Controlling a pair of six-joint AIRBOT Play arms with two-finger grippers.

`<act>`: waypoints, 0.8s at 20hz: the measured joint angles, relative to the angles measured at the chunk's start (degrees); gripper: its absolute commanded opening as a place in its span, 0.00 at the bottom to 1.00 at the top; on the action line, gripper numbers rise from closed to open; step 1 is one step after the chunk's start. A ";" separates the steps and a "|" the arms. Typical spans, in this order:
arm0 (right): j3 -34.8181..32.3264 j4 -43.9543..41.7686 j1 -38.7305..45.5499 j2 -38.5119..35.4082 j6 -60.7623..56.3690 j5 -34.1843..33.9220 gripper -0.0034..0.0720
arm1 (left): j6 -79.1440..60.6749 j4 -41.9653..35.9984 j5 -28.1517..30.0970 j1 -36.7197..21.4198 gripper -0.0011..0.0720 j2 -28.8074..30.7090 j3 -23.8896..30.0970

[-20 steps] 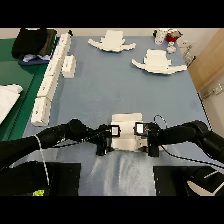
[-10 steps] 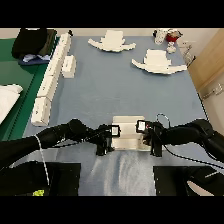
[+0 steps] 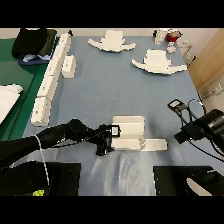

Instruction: Fold the box.

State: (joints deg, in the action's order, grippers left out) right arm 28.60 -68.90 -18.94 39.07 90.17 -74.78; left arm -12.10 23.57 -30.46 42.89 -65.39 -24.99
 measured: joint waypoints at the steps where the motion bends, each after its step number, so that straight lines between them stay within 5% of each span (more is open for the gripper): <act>1: 0.04 -3.63 3.93 1.31 -1.09 -0.26 0.05 | -0.02 0.00 0.00 0.00 0.64 0.00 0.00; 8: -0.07 -34.88 27.76 11.63 5.35 2.21 0.05 | 0.00 0.00 0.00 0.00 0.64 0.00 0.00; 16: -6.05 -49.66 32.15 14.97 7.72 3.69 0.05 | -0.02 0.00 0.00 0.00 0.64 0.00 0.00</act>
